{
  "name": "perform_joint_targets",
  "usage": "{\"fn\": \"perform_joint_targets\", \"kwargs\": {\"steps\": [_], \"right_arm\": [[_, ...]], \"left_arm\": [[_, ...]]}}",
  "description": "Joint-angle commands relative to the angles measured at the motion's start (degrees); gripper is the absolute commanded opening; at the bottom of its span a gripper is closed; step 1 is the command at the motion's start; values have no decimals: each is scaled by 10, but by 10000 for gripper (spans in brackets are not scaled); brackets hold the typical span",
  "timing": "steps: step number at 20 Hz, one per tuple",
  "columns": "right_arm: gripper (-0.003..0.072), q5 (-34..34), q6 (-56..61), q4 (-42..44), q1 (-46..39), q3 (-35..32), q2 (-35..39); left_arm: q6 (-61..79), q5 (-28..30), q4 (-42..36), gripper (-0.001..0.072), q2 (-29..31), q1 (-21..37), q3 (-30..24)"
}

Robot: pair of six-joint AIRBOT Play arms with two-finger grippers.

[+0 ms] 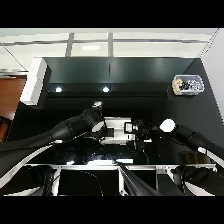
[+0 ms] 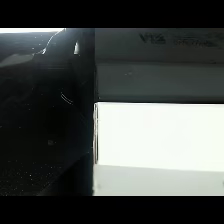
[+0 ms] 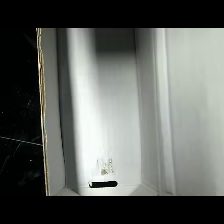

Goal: Fold the box and place the chain.

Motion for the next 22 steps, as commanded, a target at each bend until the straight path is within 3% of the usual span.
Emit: {"fn": "perform_joint_targets", "kwargs": {"steps": [1, 12, 13, 14, 18, 22], "right_arm": [[306, 0, 0, 0, 0, 0, 0], [319, 5, 23, 0, 0, 1, 2], [512, 5, 38, 0, 0, 1, 4], [642, 5, 41, 0, 0, 1, 8], [641, 24, 46, -12, -3, 2, 48], [639, 76, 66, -78, -46, 1, 88]], "left_arm": [[2, 3, 0, 25, 0, 0, 0], [3, 2, 1, 24, 0, 1, 0], [3, 2, 1, 24, 0, 1, 0], [3, 2, 1, 24, 0, 1, 0], [10, 0, 4, 24, 0, 5, 0], [27, -9, 13, 24, 1, 13, 10]]}}
